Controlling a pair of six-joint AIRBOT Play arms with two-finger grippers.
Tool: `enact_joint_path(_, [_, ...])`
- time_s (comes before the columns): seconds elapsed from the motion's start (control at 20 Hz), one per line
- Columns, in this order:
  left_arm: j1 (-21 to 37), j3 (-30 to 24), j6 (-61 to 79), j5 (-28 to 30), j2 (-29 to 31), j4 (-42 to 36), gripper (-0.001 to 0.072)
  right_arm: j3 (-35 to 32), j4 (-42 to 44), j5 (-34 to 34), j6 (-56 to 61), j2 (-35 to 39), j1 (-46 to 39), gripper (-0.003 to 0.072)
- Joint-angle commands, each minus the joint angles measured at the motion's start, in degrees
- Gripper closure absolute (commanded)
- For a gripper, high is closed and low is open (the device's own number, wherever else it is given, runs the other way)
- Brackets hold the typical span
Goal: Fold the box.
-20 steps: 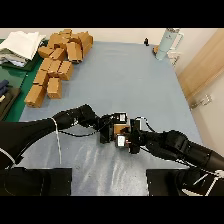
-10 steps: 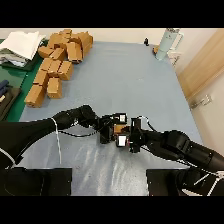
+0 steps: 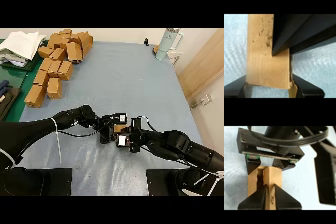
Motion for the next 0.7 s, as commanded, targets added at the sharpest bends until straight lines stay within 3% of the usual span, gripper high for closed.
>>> enact_joint_path(0.0, [0.0, 0.0, 0.0, 0.1, 0.0, 0.0, 0.0199, 0.0, 1.5, -0.6, 0.0, 0.0, 0.1, 0.0536])
enact_joint_path(0.65, [0.0, 0.0, 0.0, 0.1, 0.0, 0.0, 0.0199, 0.0, 8.1, -4.9, -1.7, -0.1, 0.1, 0.0526])
